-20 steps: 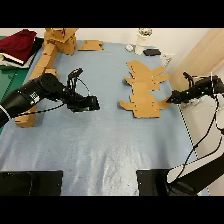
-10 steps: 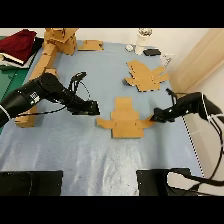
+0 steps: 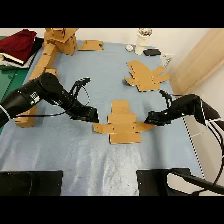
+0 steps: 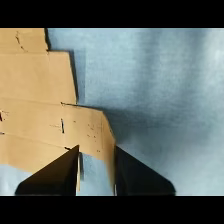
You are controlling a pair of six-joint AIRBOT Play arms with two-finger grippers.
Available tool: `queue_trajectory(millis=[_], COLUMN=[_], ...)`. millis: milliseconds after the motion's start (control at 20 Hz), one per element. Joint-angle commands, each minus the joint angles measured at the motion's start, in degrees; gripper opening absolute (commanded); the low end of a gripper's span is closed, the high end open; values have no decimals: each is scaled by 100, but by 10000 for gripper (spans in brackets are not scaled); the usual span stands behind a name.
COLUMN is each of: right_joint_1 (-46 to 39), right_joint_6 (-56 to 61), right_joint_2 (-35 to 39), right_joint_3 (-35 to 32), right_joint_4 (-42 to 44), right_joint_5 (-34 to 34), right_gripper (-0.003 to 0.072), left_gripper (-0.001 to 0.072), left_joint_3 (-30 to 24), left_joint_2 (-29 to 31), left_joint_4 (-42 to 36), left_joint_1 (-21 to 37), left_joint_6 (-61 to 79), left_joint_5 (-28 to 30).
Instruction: Fold the box.
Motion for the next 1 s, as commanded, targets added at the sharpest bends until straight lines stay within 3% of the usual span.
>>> queue_trajectory(millis=[0, 400, 450, 500, 550, 600, 650, 800, 950], right_joint_1=[20, 22, 24, 57, 122, 245, 407, 1119, 2009], right_joint_6=[-39, -391, -542, -660, -815, -1040, -1178, -1565, -1611], right_joint_2=[-221, -734, -734, -734, -734, -734, -726, -584, -2], right_joint_3=[219, 221, 221, 221, 219, 219, 192, -90, -599], right_joint_4=[-7, 227, 315, 437, 605, 811, 1014, 1679, 1878], right_joint_5=[-229, -522, -564, -660, -811, -981, -1014, -654, 481], right_gripper=[290, 256, 137, 78, 78, 4, 3, 2, 2], left_gripper=[648, 648, 648, 648, 648, 647, 648, 647, 648], left_joint_3=[-2, 2, 11, 22, 33, 33, 33, 20, -232], left_joint_2=[2, 2, 2, 2, 2, 2, 0, 2, 0], left_joint_4=[-35, -249, -313, -382, -535, -817, -1108, -1331, -1272], left_joint_1=[2, 4, 4, 28, 85, 197, 341, 852, 1412], left_joint_6=[101, 275, 302, 315, 337, 407, 529, 719, 848], left_joint_5=[-107, -332, -337, -334, -337, -348, -374, -420, -553])
